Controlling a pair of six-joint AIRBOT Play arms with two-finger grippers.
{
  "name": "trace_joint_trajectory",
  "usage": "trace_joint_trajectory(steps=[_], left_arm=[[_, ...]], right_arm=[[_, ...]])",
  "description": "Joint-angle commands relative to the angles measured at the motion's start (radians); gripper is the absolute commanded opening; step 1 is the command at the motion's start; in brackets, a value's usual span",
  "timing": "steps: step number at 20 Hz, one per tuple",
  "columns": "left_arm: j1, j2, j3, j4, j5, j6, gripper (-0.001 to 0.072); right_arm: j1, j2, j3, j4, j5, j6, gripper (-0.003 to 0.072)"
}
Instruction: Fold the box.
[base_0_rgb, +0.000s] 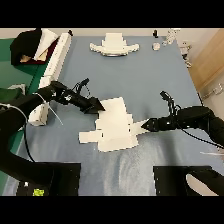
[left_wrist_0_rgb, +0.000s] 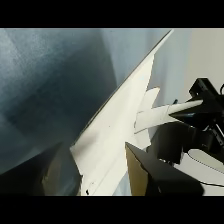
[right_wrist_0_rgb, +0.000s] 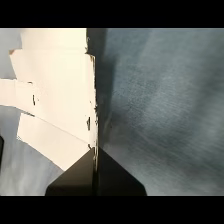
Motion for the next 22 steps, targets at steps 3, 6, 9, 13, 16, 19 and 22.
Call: trace_joint_trajectory(steps=[3,6,9,13,16,19,22], left_arm=[[-0.012,-0.097,0.066,-0.029,-0.057,0.069,0.0582],[-0.011,-0.096,0.066,-0.02,-0.193,0.119,0.0582],[-0.012,-0.096,0.066,0.001,-0.252,0.14,0.0571],[-0.012,-0.096,0.066,0.007,-0.282,0.204,0.0166],[-0.024,-0.096,0.066,0.008,-0.289,0.214,0.0166],[-0.05,-0.096,0.066,0.008,-0.283,0.24,0.0166],[-0.054,-0.096,0.066,0.008,-0.262,0.24,0.0165]], right_arm=[[0.005,0.003,-0.001,-0.002,-0.014,0.0,0.0001],[0.005,0.003,0.0,-0.004,-0.004,0.0,0.0001],[0.005,0.003,-0.001,-0.006,0.005,0.003,0.0001],[0.005,0.003,-0.001,-0.006,0.004,0.009,0.0001],[0.005,0.003,0.0,-0.006,0.005,0.01,0.0001],[0.005,0.003,-0.001,-0.006,0.005,0.01,0.0001],[0.005,0.003,-0.001,-0.006,0.004,0.01,0.0001]])
